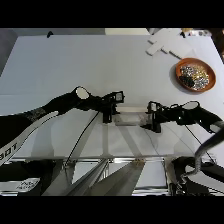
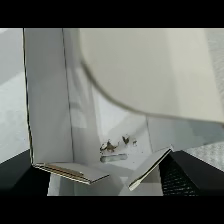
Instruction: Fold the box and place the chain.
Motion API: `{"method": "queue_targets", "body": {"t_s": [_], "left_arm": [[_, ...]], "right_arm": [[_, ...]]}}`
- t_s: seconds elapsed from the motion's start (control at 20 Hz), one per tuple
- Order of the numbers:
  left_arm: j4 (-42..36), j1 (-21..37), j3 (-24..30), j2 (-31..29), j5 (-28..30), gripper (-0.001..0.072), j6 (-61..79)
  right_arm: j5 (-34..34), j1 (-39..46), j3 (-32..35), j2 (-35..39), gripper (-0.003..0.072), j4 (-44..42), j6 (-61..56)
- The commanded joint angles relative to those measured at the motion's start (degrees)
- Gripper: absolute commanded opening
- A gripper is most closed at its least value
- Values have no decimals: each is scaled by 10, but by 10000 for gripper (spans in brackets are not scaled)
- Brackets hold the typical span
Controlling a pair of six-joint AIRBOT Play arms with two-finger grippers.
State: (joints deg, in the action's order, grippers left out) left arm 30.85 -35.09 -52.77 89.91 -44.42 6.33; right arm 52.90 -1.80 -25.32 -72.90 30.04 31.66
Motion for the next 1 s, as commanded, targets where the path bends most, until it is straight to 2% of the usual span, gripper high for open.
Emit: {"method": "queue_targets", "body": {"t_s": [0.0,0.95], "left_arm": [[0,0,0,0,0,12,0],[0,0,0,0,0,12,0]], "right_arm": [[1,2,-1,-6,674,-10,16],[-9,-16,-12,-28,658,-18,17]]}}
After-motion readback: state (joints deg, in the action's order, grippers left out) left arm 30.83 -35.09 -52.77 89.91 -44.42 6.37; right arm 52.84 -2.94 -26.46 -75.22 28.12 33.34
